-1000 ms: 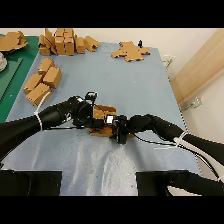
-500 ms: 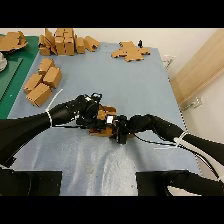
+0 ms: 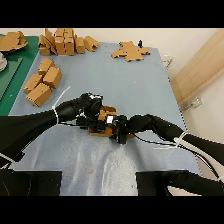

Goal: Fold the box.

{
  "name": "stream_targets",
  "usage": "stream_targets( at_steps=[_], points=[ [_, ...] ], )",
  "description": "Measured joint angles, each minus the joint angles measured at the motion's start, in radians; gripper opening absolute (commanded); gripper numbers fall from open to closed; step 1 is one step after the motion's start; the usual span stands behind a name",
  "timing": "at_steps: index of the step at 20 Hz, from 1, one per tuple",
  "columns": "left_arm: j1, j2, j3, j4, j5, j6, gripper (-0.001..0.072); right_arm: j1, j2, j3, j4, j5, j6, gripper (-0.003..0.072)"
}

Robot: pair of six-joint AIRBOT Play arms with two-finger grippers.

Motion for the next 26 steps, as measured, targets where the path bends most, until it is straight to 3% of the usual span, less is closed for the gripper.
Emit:
stream_targets(
  at_steps=[1,2,4,12,13,14,15,26],
  points=[
    [0.0,-0.002,0.004,0.0,-0.002,-0.003,0.0187,0.0,0.0,0.0,0.0,0.0,0.0,0.0557],
    [0.0,-0.004,0.007,0.0,-0.003,-0.007,0.0087,0.0,0.0,0.0,0.0,0.0,0.0,0.0558],
    [0.002,-0.006,0.011,0.007,-0.01,-0.015,0.0012,0.0,0.0,0.0,0.0,0.0,0.003,0.0558],
    [0.001,-0.008,0.014,-0.008,-0.012,-0.018,0.0014,0.0,0.0,0.0,0.001,0.0,0.001,0.0557],
    [0.001,-0.008,0.014,-0.008,-0.013,-0.018,0.018,0.0,0.0,0.0,0.0,0.0,0.0,0.0557],
    [0.001,-0.007,0.014,-0.012,-0.011,-0.018,0.0461,0.0,0.0,0.0,-0.001,0.0,-0.002,0.0557],
    [0.0,-0.005,0.014,-0.021,-0.005,-0.017,0.0529,0.0,0.0,0.0,-0.001,0.0,-0.002,0.0558],
    [0.002,0.07,0.015,0.06,-0.064,-0.018,0.0529,0.0,0.0,0.0,-0.001,0.0,-0.001,0.0557]
  ],
)
